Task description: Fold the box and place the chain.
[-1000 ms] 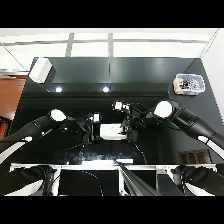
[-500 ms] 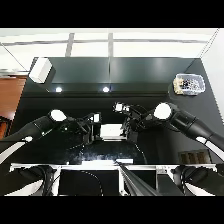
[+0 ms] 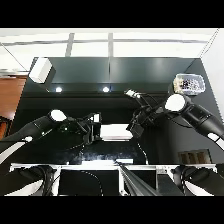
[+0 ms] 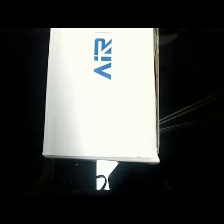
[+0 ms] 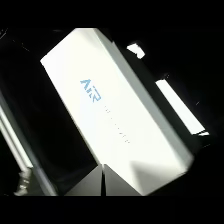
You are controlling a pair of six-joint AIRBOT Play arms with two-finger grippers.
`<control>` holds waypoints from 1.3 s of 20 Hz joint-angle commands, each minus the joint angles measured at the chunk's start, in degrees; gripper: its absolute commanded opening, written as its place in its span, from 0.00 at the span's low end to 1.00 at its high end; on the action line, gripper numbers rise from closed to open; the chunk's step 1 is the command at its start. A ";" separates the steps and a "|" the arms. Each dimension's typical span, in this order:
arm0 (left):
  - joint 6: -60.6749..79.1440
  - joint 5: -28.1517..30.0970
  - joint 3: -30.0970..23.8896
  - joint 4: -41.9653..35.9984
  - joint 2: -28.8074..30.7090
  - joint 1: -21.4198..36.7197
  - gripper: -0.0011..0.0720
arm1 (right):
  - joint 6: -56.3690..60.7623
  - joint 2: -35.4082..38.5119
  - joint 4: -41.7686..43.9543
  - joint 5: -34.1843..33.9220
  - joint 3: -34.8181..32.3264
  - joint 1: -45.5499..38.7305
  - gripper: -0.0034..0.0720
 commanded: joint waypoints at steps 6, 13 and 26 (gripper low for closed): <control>-0.02 0.11 0.02 0.02 0.02 0.04 0.56 | 5.99 -8.50 21.22 -8.07 -6.56 -1.53 0.05; -0.04 -0.04 0.02 -0.02 0.02 0.04 0.56 | 6.05 -9.90 16.55 -8.52 -6.51 -1.97 0.05; -20.37 -3.39 0.22 18.64 14.40 0.28 0.99 | 12.61 17.44 1.29 10.23 -3.37 -26.88 0.05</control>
